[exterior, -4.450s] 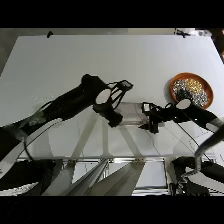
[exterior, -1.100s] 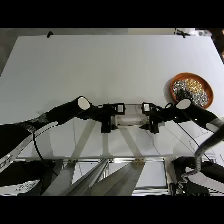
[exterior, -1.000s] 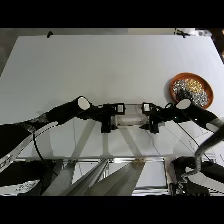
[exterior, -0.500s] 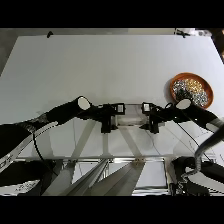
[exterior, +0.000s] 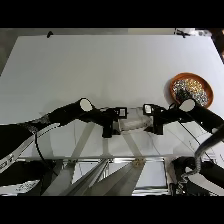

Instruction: Fold the box and place the chain.

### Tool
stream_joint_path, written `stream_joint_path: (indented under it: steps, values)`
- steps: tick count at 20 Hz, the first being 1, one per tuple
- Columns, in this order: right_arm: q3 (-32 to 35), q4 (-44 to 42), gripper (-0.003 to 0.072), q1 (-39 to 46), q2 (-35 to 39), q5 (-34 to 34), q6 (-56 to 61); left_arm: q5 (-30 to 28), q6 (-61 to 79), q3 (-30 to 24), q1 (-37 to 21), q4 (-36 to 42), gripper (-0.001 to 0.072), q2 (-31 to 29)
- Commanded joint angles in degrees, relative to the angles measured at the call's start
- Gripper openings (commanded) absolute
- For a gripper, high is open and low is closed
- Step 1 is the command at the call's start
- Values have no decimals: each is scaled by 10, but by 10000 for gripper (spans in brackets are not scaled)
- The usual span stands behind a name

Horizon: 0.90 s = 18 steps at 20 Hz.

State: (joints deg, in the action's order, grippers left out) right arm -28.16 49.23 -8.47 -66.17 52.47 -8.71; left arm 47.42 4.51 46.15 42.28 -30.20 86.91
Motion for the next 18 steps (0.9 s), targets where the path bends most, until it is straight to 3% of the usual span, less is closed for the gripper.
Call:
stream_joint_path:
  steps: [1,4,6,8,16,18]
  values:
    - [-1,20,720,0,12,7,38,-5,0,0,-1,-3,91,0]
    - [-1,20,720,0,12,7,68,-4,0,0,-1,-3,100,0]
    - [-1,10,696,0,12,7,73,-5,0,0,-1,-2,324,0]
    - [0,-12,654,0,12,7,72,-5,0,0,-1,-2,337,0]
    - [0,-34,644,0,12,11,72,-50,2,0,-1,62,359,0]
    - [0,-34,528,0,11,17,72,-58,2,0,-1,62,511,0]
